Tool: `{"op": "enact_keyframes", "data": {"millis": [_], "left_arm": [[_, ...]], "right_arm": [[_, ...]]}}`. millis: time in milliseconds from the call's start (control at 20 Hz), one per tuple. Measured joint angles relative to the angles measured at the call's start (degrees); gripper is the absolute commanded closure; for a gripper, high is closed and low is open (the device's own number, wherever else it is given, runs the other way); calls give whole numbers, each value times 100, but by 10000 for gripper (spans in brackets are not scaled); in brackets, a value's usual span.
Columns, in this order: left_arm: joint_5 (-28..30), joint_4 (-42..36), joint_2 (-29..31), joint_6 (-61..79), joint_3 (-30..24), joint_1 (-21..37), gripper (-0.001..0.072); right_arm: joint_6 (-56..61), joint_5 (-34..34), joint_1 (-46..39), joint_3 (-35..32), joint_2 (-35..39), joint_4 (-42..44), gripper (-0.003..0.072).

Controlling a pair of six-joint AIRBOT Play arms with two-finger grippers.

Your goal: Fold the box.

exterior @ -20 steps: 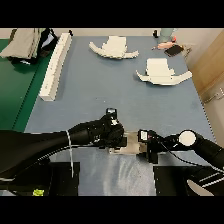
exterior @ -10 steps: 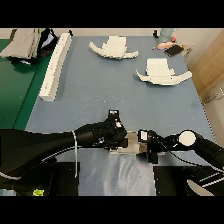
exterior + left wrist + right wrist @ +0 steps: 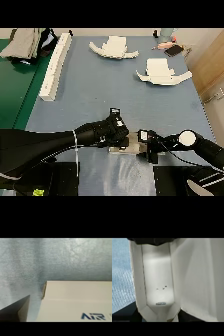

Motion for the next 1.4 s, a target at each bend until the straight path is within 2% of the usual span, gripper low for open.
{"op": "enact_keyframes", "data": {"millis": [250,300,350,400,600,750,900,1000,1150,1250,1300,1350,1400], "left_arm": [[-564,-9,238,105,284,7,61],[-734,-2,345,140,330,9,143],[-916,-2,463,175,365,20,533],[-1128,2,608,214,389,17,687],[-1947,101,1147,798,448,17,691],[-2218,520,1355,1110,455,17,691],[-2111,960,1443,1788,442,20,693],[-1864,962,1580,2417,332,203,695],[-1250,354,2216,4074,-385,787,694],[-791,-284,2861,5757,-1156,1294,686],[-573,-621,3185,6651,-1556,1574,409],[-348,-979,3506,7611,-1982,1893,2],[-79,-1349,3779,8487,-2380,2214,8]], "right_arm": [[0,0,0,0,-2,0,178],[0,0,0,0,0,2,178],[0,0,0,0,-2,2,178],[0,0,0,0,-2,2,177],[0,0,0,0,0,0,178],[0,0,0,0,-2,2,177],[0,0,-2,0,0,2,178],[0,0,0,0,-2,2,178],[0,0,0,0,0,0,178],[0,0,0,0,-2,2,178],[0,0,0,0,-2,0,178],[0,0,0,0,-2,0,178],[0,0,0,0,0,0,178]]}}
